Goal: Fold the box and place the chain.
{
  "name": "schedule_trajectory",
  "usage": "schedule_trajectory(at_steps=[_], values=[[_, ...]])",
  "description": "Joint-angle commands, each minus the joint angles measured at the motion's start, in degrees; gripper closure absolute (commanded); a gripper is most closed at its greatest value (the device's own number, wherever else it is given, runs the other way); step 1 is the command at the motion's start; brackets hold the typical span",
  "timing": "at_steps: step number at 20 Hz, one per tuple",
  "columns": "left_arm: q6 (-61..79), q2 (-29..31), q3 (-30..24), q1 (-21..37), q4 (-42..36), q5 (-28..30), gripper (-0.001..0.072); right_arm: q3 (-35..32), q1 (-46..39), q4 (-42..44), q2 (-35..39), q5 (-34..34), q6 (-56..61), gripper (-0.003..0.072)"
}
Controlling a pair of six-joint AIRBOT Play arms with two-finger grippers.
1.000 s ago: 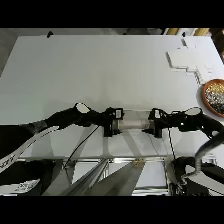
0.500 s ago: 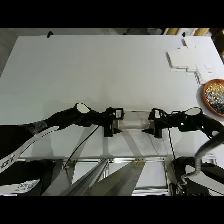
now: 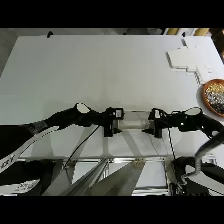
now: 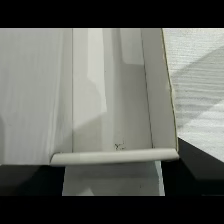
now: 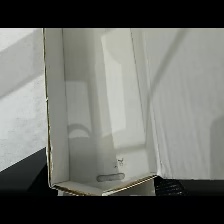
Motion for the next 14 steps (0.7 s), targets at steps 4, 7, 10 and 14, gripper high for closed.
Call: schedule_trajectory(at_steps=[4,7,10,14], values=[[-0.07,-0.02,0.00,-0.04,0.02,0.04,0.0501,-0.02,0.02,0.24,0.02,0.04,0.02,0.0271],[-0.07,-0.02,0.00,-0.04,0.02,0.04,0.0501,-0.02,0.02,0.09,0.02,1.64,0.22,0.0276],[-0.07,-0.02,0.00,-0.04,0.02,0.04,0.0501,-0.02,0.02,0.02,0.02,1.57,0.22,0.0276],[-0.07,-0.02,0.00,-0.04,0.02,0.04,0.0501,-0.02,0.02,-0.11,0.02,1.40,0.26,0.0204]])
